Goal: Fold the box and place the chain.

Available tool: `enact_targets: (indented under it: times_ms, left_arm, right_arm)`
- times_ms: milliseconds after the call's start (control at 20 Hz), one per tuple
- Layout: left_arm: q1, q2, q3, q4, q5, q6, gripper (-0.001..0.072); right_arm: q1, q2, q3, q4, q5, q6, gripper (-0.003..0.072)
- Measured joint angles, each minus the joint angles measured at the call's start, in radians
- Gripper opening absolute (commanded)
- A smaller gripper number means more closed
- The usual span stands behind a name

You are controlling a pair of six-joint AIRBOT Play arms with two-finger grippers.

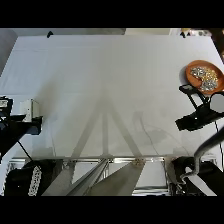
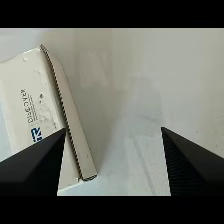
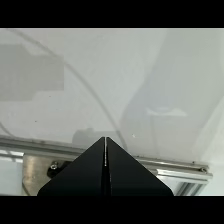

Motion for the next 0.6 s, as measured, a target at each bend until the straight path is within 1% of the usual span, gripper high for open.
enact_targets:
  times_ms: [600]
  left_arm:
    - [-0.003,0.000,-0.001,-0.004,0.008,-0.014,0.0633]
  right_arm:
    - [0.000,0.000,0.000,0.000,0.000,0.000,0.0021]
